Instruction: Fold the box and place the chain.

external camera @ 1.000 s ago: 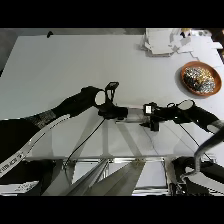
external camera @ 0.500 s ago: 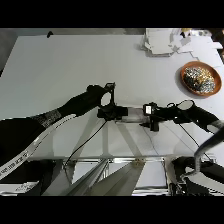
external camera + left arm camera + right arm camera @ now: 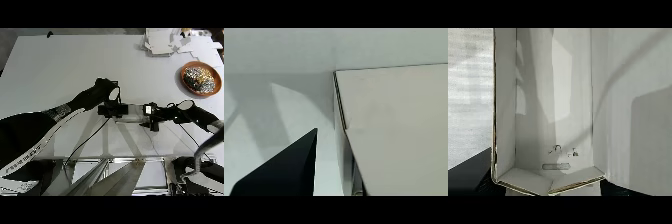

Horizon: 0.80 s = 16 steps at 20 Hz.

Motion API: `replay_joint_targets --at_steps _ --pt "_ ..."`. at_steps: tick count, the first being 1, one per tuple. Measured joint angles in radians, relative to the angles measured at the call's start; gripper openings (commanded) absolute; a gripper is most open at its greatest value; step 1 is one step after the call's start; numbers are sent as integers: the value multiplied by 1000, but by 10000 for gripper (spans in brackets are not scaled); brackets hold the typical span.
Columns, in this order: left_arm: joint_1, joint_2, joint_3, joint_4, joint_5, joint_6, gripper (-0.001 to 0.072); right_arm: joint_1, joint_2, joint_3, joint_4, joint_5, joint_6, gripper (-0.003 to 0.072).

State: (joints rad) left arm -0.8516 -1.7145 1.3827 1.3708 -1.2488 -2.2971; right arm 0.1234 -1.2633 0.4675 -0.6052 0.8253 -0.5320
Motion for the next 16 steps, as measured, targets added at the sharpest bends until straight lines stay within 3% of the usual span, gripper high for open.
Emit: replay_joint_targets --at_steps 9,11,14,15,16 --pt "-23 -70 82 55 -59 -7 253 0 0 0 0 0 0 410" --pt "-32 -86 87 61 -60 -7 131 0 0 0 0 0 0 410" --pt "-39 -101 91 69 -63 -8 110 0 0 0 0 0 0 410" --pt "-40 -104 91 70 -62 -9 3 0 0 0 0 0 0 410" --pt "-41 -105 92 71 -63 -18 3 0 0 0 3 3 3 410"
